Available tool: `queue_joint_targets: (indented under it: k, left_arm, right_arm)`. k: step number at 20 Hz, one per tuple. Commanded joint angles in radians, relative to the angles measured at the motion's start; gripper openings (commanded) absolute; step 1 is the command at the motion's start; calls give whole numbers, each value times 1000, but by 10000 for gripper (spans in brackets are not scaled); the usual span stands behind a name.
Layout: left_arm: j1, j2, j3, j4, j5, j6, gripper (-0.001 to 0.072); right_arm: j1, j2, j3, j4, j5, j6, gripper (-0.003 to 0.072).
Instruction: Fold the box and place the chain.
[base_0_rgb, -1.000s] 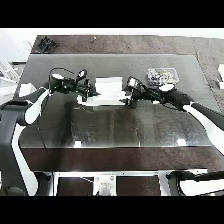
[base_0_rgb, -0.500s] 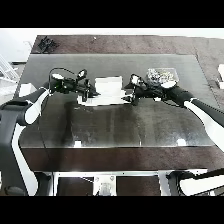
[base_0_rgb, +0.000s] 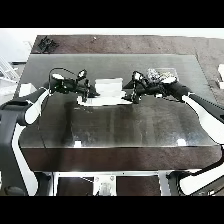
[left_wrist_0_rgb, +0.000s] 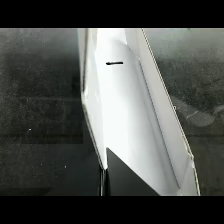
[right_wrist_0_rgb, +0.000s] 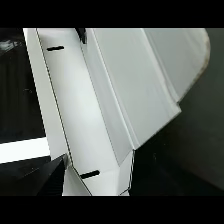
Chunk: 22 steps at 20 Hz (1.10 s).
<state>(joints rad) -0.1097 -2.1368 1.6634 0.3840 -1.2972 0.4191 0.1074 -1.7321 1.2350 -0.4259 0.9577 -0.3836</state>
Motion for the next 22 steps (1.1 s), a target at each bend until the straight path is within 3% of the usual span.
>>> queue_joint_targets:
  k: [1, 10, 22]
  left_arm:
    - [0, 0, 0, 0, -4, 0, 23]
    - [0, 0, 0, -1, -4, 0, 23]
    - [0, 0, 0, -1, -3, 0, 22]
  right_arm:
    - [-2, -50, 43, -5, 66, 5, 645]
    - [-3, -156, 141, -54, 193, 5, 645]
    - [23, -195, 200, -100, 238, -36, 645]
